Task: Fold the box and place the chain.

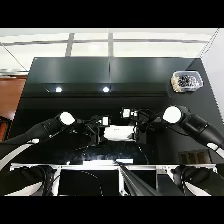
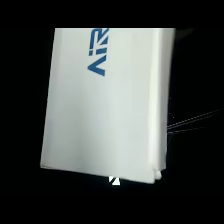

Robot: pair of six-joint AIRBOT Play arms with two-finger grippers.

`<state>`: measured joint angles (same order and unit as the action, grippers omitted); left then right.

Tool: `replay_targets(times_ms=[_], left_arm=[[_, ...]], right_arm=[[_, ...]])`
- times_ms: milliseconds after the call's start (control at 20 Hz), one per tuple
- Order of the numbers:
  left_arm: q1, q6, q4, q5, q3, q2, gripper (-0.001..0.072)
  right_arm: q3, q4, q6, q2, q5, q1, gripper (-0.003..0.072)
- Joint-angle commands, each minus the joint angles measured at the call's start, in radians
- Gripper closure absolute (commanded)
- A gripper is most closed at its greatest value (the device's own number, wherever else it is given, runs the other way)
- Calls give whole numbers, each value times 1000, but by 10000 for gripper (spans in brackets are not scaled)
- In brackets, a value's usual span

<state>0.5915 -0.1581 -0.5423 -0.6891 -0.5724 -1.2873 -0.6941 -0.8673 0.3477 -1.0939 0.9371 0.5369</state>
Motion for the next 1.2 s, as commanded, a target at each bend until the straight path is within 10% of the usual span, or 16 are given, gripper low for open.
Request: replay_targets(times_ms=[0,1150], left_arm=[[1,2,0,1,0,0,268],[1,2,0,1,0,0,268]], right_arm=[[0,-5,0,6,0,1,209],[-2,-5,0,39,2,1,340]])
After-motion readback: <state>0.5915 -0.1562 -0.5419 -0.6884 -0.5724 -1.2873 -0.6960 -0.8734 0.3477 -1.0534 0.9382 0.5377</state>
